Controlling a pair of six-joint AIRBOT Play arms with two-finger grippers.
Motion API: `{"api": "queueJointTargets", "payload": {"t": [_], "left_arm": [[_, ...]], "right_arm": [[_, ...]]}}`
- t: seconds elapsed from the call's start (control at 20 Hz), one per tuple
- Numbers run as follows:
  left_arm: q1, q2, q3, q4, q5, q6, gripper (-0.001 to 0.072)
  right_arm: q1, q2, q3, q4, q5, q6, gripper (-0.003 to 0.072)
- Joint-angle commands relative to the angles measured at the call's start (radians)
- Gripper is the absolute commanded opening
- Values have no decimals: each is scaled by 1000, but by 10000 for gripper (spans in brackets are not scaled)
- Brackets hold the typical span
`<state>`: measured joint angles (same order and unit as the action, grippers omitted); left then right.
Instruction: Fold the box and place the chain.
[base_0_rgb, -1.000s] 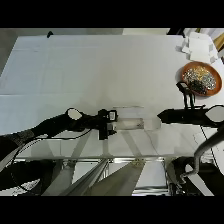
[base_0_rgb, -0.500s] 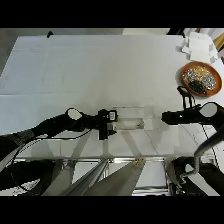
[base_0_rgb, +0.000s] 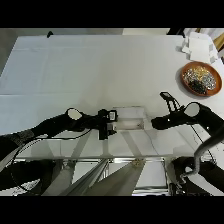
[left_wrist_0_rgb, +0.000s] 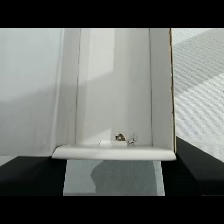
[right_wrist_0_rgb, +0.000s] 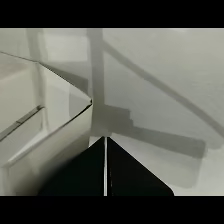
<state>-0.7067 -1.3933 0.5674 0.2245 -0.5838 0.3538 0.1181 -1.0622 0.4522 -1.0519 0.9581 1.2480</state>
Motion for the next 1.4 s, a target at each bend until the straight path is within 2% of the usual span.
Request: {"api": "queueJointTargets", "payload": {"t": [0.0,0.2,0.35,0.45,0.7,0.9,1.15,1.25,1.35], "left_arm": [[1,0,0,0,0,0,413],[1,0,0,0,0,0,413],[1,0,0,0,0,0,413],[1,0,0,0,0,0,413],[1,0,0,0,0,0,413],[1,0,0,0,0,0,413],[1,0,0,0,0,0,413],[1,0,0,0,0,0,413],[1,0,0,0,0,0,413]], "right_arm": [[11,-3,0,86,3,-62,15],[11,61,0,115,2,-79,24],[11,94,0,138,11,-79,134],[11,96,0,161,34,-79,177],[11,104,3,162,53,-79,177],[11,167,17,164,52,-71,174],[75,167,17,161,47,-71,177],[76,167,17,153,40,-71,206],[76,166,17,108,31,-59,277]]}}
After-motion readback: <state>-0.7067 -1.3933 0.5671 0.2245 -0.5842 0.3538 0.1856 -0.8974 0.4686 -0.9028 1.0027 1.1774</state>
